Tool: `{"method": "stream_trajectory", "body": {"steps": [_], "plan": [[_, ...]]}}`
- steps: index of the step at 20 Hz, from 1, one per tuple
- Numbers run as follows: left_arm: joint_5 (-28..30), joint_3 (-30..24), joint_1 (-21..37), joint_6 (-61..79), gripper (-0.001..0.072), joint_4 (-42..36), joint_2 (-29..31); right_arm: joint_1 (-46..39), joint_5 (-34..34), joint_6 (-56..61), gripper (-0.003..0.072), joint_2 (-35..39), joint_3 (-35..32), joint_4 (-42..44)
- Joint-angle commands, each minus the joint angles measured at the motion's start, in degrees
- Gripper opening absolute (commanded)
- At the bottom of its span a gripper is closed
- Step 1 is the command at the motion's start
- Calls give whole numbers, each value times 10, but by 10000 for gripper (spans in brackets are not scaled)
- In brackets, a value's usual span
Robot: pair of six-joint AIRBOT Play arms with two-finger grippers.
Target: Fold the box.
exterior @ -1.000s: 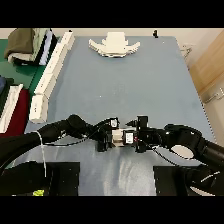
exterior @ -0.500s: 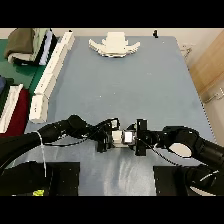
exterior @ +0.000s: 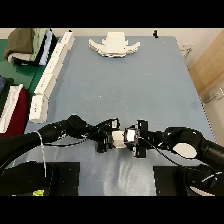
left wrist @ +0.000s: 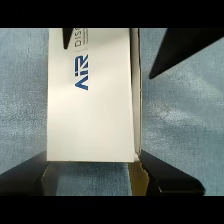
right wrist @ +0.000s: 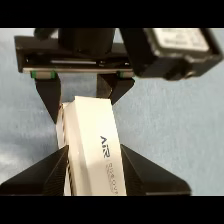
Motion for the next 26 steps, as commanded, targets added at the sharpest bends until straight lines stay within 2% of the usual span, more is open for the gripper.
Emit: {"method": "stream_trajectory", "body": {"steps": [1, 2, 3, 4, 6, 9, 12, 16, 26], "plan": [[2, 0, 0, 0, 461, 0, 0, 0, 5, 71, 488, 38, 0, 21], [2, 0, 0, 0, 462, 0, 0, 0, 15, 122, 362, 52, 0, 21], [2, 0, 0, 0, 462, 0, 0, 0, 26, 174, 135, 62, -2, 21], [2, 0, 0, 0, 462, 0, 0, 0, 25, 227, 21, 68, -7, 21], [2, 0, 0, 0, 462, 0, 0, 0, -6, 292, 4, 70, -31, 33], [2, 0, 0, 0, 462, 0, 0, 0, -112, 296, 3, 76, -93, 104], [2, 0, 0, 0, 462, 0, 0, 1, -168, 298, 4, 101, -134, 118], [2, 0, 0, 0, 462, 0, 0, 0, -167, 298, 4, 124, -158, 128], [2, 0, 0, 0, 461, 0, 0, 1, -168, 298, 3, 97, -190, 156]]}}
